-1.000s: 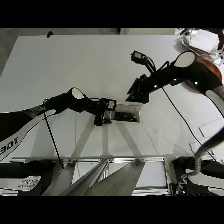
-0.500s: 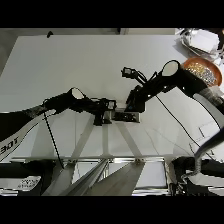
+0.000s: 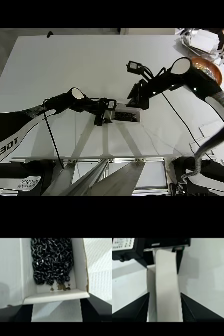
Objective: Fold the box and place the chain.
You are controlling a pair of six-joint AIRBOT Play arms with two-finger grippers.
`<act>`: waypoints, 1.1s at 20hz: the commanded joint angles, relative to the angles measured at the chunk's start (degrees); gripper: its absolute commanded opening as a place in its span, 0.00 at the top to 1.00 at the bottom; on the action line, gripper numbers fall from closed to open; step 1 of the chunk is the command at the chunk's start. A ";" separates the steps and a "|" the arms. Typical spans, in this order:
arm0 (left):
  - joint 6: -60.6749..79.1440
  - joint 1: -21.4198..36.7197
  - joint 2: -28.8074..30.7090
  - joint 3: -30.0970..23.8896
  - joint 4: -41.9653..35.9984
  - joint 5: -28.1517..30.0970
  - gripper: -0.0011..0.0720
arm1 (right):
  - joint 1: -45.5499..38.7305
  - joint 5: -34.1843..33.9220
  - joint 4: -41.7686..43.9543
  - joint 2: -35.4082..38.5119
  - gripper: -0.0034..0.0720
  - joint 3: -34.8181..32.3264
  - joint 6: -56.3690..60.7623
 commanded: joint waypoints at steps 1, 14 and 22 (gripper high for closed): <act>0.02 0.02 0.04 0.02 0.09 -0.15 0.61 | -2.16 -2.32 5.25 1.38 0.41 0.00 -2.16; 0.02 0.02 0.04 0.02 0.09 -0.13 0.61 | 0.42 -1.07 0.24 -5.05 0.57 -0.04 -0.37; 0.04 0.02 0.04 0.02 0.09 -0.15 0.61 | 3.21 2.19 -6.03 -5.05 0.50 -0.26 0.59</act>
